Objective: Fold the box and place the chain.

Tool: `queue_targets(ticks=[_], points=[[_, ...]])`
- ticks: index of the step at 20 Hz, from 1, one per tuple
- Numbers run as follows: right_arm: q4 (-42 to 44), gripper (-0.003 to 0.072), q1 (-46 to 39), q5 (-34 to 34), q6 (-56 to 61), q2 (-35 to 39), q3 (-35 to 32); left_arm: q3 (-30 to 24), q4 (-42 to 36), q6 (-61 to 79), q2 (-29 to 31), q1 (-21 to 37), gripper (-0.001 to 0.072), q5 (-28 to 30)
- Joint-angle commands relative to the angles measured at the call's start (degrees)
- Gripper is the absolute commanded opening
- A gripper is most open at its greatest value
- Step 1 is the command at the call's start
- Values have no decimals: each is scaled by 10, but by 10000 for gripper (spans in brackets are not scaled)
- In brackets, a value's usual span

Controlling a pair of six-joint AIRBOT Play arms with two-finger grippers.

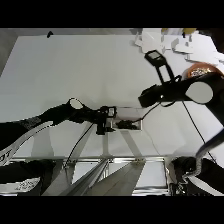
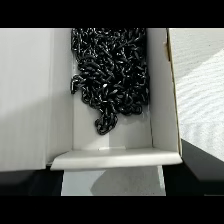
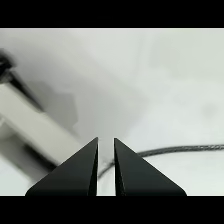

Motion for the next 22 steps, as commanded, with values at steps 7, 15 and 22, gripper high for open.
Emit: queue_targets(ticks=[7,15,22], points=[[-55,261,-137,-23,13,-159,-39,0,0,0,0,0,129,0],[-56,301,-137,-52,14,-231,-39,0,0,0,0,0,129,0],[-82,297,-137,-49,46,-245,-39,0,0,0,0,0,129,0]])
